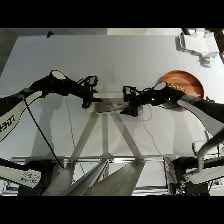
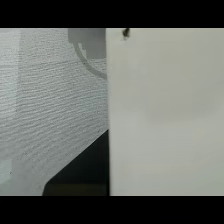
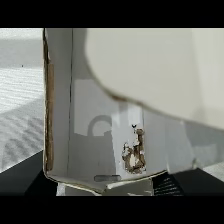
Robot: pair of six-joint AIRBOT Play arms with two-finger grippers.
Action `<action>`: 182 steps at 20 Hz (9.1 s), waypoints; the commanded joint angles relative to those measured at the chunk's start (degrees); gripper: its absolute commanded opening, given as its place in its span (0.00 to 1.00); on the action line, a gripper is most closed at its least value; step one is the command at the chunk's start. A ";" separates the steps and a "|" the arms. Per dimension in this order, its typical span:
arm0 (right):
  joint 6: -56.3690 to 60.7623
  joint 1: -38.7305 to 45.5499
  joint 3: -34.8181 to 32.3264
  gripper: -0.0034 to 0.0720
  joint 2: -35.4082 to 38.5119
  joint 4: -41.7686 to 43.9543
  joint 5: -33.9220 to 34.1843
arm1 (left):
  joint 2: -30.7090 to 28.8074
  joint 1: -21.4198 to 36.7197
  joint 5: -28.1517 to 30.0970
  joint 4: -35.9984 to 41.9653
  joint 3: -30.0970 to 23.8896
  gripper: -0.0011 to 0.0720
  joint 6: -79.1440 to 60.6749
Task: Fold the box and place the chain.
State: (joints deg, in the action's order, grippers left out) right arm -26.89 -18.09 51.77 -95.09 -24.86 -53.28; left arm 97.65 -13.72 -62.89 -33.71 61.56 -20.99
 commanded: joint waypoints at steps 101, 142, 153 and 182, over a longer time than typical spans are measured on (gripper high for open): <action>-0.02 -0.07 -0.02 0.73 -0.04 0.00 -0.09 | -13.81 -12.20 -3.58 -60.19 -0.07 0.02 69.00; -0.02 -0.04 -0.02 0.73 -0.04 0.00 -0.09 | -18.01 0.42 16.22 -8.17 -17.51 0.74 8.72; -0.02 -0.07 -0.02 0.73 -0.04 0.00 -0.07 | -16.39 0.39 6.51 -6.54 -17.51 0.70 2.71; -0.02 -0.04 -0.02 0.73 -0.04 0.00 -0.07 | -16.35 -2.23 10.84 3.56 -17.51 0.66 -1.09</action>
State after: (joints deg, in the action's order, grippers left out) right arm -26.92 -18.13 51.72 -95.11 -24.88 -53.34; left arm 81.28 -15.92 -52.10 -30.76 44.07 -24.67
